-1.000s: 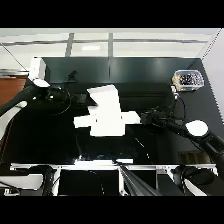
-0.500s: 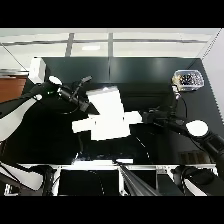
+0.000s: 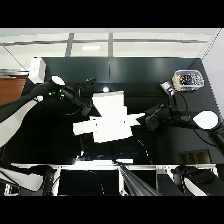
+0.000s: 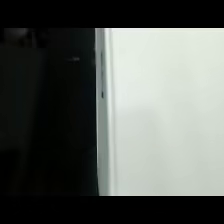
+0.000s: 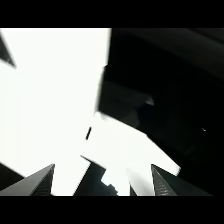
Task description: Fold the box and place the chain.
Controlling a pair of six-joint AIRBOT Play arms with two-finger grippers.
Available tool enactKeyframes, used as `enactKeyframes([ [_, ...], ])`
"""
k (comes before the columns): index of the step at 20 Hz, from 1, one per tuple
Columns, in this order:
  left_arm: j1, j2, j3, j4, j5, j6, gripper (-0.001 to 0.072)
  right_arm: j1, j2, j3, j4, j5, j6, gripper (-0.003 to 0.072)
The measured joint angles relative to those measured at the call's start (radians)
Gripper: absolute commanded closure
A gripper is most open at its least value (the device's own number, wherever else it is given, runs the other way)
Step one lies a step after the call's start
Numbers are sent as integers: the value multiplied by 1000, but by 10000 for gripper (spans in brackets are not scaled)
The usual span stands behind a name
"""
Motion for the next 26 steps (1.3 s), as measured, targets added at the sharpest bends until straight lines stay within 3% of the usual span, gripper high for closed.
enactKeyframes([
  [4,-68,125,-121,-20,228,157,684,76,-1,6,-99,48,-124,-34],
  [9,-100,164,-175,-12,323,381,683,182,-33,-64,-170,-77,-305,-34],
  [19,-142,118,-182,45,380,530,682,221,-199,-95,-184,-142,-551,-34],
  [26,-145,108,-179,48,385,541,682,285,-254,-97,-78,-159,-631,-28],
])
